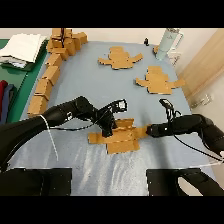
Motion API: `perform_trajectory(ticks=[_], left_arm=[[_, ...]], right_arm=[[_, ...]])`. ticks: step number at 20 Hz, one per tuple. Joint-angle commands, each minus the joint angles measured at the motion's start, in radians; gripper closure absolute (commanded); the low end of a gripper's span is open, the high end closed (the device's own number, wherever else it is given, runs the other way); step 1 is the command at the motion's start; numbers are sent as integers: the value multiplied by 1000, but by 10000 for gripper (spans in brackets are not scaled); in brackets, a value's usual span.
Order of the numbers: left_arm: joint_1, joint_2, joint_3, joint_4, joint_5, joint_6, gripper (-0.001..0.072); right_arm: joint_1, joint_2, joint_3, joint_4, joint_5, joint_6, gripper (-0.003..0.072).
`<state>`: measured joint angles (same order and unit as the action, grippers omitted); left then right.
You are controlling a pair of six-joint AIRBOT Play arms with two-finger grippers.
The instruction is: Fold the box.
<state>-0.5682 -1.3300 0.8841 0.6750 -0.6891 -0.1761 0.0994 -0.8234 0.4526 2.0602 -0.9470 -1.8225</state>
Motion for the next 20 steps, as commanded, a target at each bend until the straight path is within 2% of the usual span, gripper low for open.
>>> perform_trajectory(ticks=[1, 8, 12, 20], left_arm=[[3, 18, 0, 0, 0, 0, 696], [3, 29, 0, 0, -1, 0, 695], [3, 29, 0, 0, 0, 3, 696], [2, 2, 0, -3, 0, 4, 695]], right_arm=[[0, 0, -75, -7, 65, 0, 682], [0, 4, -88, 9, 93, -3, 682], [0, 0, -88, 27, 165, -3, 682], [0, 0, -89, 31, 161, -2, 683]])
